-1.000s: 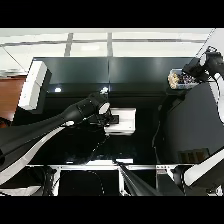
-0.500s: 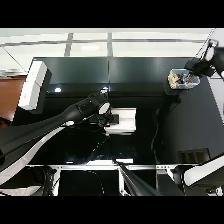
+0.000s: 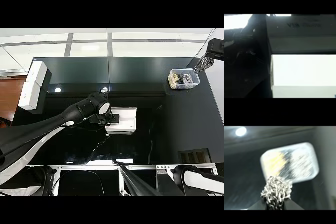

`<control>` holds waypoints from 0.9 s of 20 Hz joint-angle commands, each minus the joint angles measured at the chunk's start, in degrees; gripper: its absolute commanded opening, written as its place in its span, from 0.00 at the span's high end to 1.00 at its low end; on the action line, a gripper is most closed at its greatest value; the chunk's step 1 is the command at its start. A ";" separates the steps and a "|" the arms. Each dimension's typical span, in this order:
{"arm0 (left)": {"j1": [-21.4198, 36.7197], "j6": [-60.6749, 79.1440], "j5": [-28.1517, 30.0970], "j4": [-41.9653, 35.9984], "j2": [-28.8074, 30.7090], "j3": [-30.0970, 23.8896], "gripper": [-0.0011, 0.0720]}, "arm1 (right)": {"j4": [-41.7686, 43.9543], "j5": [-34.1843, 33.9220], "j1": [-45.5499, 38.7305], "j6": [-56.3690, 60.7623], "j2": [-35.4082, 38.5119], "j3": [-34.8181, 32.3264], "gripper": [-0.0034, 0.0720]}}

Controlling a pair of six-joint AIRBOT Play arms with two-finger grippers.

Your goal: Fold the box and place the chain.

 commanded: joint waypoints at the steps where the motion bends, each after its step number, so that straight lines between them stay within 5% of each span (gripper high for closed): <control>1: 0.02 0.02 0.02 0.02 0.00 0.04 0.95 | 11.34 11.10 0.85 -4.83 8.85 -4.28 0.94; 6: 0.02 0.02 0.55 0.02 0.00 0.04 0.95 | 24.00 11.34 6.16 -7.61 23.06 -30.32 0.94; 10: 0.02 0.02 0.94 0.02 0.00 0.04 0.95 | 41.68 3.10 14.80 -12.98 25.66 -46.31 0.94; 18: 0.00 0.00 0.85 0.00 0.00 0.04 0.95 | 43.67 -20.09 31.80 -10.64 18.40 -51.15 0.94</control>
